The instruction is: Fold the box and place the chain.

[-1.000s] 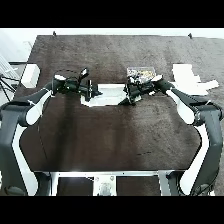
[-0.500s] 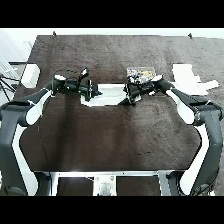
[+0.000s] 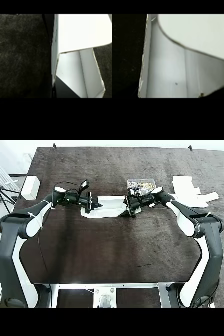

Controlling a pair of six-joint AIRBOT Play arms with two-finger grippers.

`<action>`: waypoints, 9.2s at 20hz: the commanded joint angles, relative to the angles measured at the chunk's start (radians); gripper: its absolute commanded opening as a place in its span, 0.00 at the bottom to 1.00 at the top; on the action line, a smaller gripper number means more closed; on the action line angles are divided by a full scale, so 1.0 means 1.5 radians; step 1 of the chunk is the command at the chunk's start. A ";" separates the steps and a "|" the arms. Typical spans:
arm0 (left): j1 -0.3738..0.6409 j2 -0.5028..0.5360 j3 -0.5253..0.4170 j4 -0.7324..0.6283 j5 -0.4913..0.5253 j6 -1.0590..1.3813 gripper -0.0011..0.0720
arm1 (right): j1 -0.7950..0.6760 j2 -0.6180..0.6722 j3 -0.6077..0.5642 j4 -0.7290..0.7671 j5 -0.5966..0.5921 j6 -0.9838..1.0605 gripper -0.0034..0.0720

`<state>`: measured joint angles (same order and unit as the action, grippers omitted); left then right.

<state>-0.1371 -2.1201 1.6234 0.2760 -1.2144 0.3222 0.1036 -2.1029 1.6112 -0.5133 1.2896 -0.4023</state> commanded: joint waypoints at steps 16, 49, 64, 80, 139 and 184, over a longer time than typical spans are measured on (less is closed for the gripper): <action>0.001 0.001 0.000 0.000 0.001 0.000 0.04 | 0.001 0.000 0.000 0.000 0.001 0.001 0.82; 0.061 0.383 -0.110 0.003 -0.106 -0.052 0.03 | 0.001 0.000 0.000 0.000 0.001 0.001 0.82; -0.062 0.280 -0.296 -0.062 0.163 0.087 0.04 | 0.001 0.000 0.000 0.000 0.001 0.001 0.82; -0.062 0.157 -0.105 0.009 0.301 -0.033 0.04 | 0.001 0.000 0.000 0.000 0.001 0.001 0.82; -0.081 0.228 -0.152 0.358 0.222 -0.200 0.98 | 0.001 0.000 0.000 0.000 0.001 0.001 0.82; -0.111 0.197 -0.150 0.325 0.203 -0.139 0.49 | 0.001 0.000 0.000 0.000 0.001 0.001 0.82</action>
<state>-0.2924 -1.8244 1.3979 0.7765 -0.9344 0.1005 0.1036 -2.1029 1.6112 -0.5156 1.2922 -0.4026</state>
